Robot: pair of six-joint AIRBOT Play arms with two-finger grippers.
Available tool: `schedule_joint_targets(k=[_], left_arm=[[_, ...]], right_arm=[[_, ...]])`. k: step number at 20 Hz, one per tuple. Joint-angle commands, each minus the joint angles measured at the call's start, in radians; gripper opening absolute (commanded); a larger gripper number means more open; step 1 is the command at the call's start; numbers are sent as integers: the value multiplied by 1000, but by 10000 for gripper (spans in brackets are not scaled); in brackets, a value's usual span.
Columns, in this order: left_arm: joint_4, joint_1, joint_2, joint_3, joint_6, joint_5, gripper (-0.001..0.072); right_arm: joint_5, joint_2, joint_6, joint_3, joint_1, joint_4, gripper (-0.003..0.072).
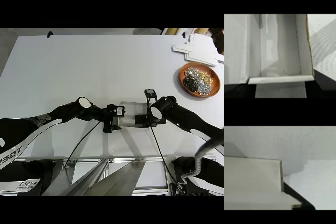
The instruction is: Fold the box and place the chain.
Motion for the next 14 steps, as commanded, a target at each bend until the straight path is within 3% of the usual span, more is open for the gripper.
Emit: schedule_joint_targets(k=[1, 4, 5, 10, 14], left_arm=[[3, 0, 0, 0, 5, 0, 251], [3, 0, 0, 0, 5, 0, 251], [3, 0, 0, 0, 5, 0, 251], [3, 0, 0, 0, 5, 0, 251], [3, 0, 0, 0, 5, 0, 251]], right_arm=[[-6, -14, -17, 0, 9, -21, 21], [-14, -10, -35, 0, 8, -22, 24], [-14, -2, -64, 0, 8, -23, 63], [51, 146, -393, 3, 7, -29, 376], [224, 294, -528, 131, -50, -29, 379]])
